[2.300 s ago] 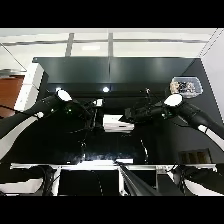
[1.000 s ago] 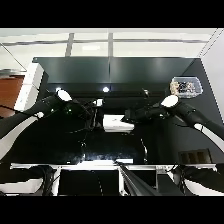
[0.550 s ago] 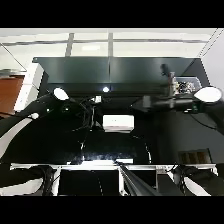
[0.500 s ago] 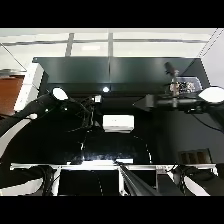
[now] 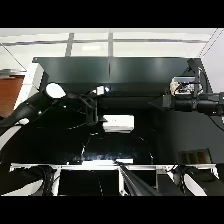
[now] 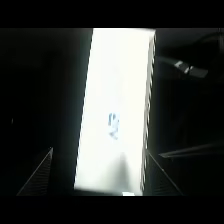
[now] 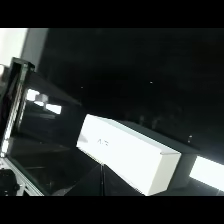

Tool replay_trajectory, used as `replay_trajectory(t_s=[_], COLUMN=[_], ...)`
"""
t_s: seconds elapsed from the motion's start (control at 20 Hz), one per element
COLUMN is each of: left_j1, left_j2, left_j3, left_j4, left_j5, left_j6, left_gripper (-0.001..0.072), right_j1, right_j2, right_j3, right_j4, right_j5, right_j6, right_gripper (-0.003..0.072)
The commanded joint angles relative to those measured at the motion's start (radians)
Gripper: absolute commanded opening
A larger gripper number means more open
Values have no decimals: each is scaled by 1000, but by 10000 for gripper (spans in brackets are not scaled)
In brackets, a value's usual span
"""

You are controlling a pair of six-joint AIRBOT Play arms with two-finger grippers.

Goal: Fold the box and place the chain.

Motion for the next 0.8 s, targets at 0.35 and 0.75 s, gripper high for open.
replay_trajectory(t_s=[0.35,0.75], left_j1=[-156,-155], left_j2=[-117,-163], left_j3=[53,53], left_j4=[-8,-4], left_j5=[122,124], left_j6=[4,-33], left_gripper=[707,708], right_j1=[-6,-6], right_j2=[5,5], right_j3=[1,1], right_j4=[-49,-48], right_j5=[-1,-5], right_j6=[3,4], right_gripper=[23,23])
